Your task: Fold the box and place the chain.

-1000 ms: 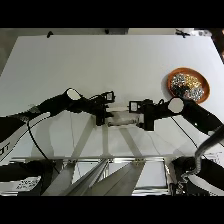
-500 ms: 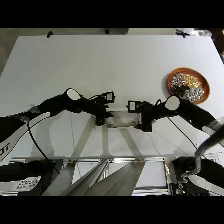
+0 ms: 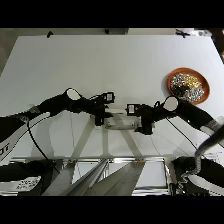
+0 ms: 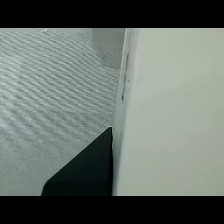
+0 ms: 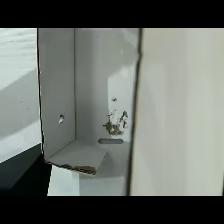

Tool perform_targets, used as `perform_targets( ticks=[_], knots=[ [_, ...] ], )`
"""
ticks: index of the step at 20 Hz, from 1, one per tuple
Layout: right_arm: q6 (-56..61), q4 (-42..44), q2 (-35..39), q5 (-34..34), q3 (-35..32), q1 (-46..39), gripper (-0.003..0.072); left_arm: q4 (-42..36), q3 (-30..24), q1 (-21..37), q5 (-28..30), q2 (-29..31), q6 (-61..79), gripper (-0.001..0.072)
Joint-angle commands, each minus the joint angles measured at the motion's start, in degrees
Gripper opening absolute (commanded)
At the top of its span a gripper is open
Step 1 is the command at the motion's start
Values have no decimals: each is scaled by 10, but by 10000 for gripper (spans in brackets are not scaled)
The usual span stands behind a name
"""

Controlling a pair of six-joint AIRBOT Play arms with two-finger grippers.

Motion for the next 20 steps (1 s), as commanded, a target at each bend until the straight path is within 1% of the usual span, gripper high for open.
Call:
perform_targets(
  ticks=[1,6,15,20],
  knots=[
    [35,3,-14,-30,0,3,699,-2,0,0,1,0,0,12],
    [44,23,-33,-33,0,3,699,-2,0,0,1,0,0,12],
    [10,17,-37,-34,0,3,693,-2,0,0,1,0,0,12],
    [10,17,-37,-73,-13,3,661,-2,0,0,1,0,0,12]
  ],
)
